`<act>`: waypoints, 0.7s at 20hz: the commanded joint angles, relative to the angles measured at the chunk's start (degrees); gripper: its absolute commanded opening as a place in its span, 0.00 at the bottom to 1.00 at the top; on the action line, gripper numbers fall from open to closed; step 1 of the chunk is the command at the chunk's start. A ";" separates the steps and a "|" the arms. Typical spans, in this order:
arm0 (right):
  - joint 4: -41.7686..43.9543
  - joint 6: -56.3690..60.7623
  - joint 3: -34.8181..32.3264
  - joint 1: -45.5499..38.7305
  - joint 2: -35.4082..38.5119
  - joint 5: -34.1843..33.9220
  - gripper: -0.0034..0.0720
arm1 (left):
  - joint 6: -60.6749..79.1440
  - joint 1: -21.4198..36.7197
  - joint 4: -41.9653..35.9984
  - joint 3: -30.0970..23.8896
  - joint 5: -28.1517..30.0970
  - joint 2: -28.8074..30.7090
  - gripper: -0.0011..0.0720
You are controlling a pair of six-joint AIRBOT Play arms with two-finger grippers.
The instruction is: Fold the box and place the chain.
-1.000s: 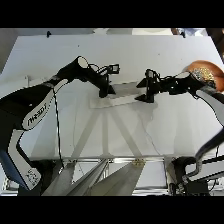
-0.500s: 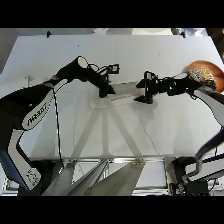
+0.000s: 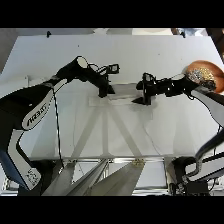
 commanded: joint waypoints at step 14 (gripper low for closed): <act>-5.42 8.74 -0.20 0.76 -0.07 -0.48 0.96 | -0.04 -0.02 -0.07 0.00 0.02 -0.02 0.03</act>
